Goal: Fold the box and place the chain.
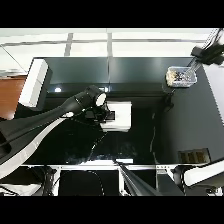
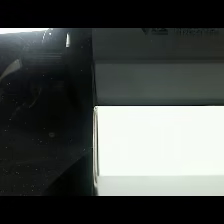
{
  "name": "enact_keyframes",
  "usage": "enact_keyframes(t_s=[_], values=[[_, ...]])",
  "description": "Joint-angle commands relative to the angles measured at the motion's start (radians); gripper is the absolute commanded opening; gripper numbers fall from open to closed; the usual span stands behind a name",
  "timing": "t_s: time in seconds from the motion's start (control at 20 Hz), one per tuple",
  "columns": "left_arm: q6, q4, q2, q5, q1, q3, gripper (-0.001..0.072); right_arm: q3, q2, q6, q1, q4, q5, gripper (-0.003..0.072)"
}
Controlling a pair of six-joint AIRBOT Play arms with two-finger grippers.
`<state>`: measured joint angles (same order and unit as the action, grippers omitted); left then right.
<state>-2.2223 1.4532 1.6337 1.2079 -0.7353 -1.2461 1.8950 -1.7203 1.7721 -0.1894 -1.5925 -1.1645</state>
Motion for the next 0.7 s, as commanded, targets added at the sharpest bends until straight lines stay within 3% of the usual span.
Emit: enact_keyframes(t_s=[0.0,0.35,0.65], values=[[0.000,0.000,0.000,-0.003,0.000,0.000,0.0031,0.001,0.198,-0.110,0.035,0.017,-0.032,0.0021],[0.000,0.000,0.000,-0.003,0.001,0.000,0.0031,0.001,0.484,-0.133,0.164,0.059,-0.067,0.0020],[0.000,0.000,0.000,0.000,0.001,0.000,0.0030,-0.006,0.570,-0.198,0.296,0.307,-0.384,0.0021]])
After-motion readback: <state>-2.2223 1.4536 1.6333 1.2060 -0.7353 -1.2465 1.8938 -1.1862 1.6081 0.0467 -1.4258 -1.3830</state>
